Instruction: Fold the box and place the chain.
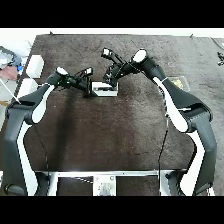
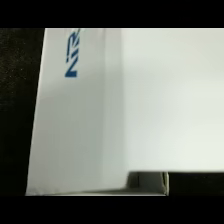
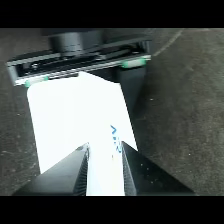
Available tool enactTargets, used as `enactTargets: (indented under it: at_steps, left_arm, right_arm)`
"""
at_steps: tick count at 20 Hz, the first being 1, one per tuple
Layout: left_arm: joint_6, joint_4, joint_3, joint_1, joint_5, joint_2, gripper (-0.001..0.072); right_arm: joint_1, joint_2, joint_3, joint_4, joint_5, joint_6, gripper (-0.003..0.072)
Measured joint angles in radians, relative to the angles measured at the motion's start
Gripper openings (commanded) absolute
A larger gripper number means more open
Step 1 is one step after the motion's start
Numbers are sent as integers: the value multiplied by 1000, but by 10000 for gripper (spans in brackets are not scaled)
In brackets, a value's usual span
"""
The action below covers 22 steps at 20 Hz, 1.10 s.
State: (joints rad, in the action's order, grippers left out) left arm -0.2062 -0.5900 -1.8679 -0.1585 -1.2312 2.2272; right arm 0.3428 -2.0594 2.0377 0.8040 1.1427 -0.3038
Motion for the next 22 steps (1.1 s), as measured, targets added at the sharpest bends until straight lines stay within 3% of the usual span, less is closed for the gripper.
enactTargets:
  at_steps: [1,2,10,22]
  left_arm:
    - [0,0,0,0,0,0,73]
    - [0,0,0,0,0,0,73]
    - [0,0,0,0,0,0,73]
    - [0,0,0,0,1,0,73]
  right_arm:
    - [-2,0,0,1,10,3,252]
    - [-2,0,0,2,21,5,350]
    - [-4,0,0,20,81,10,341]
    - [-3,0,0,101,29,6,341]
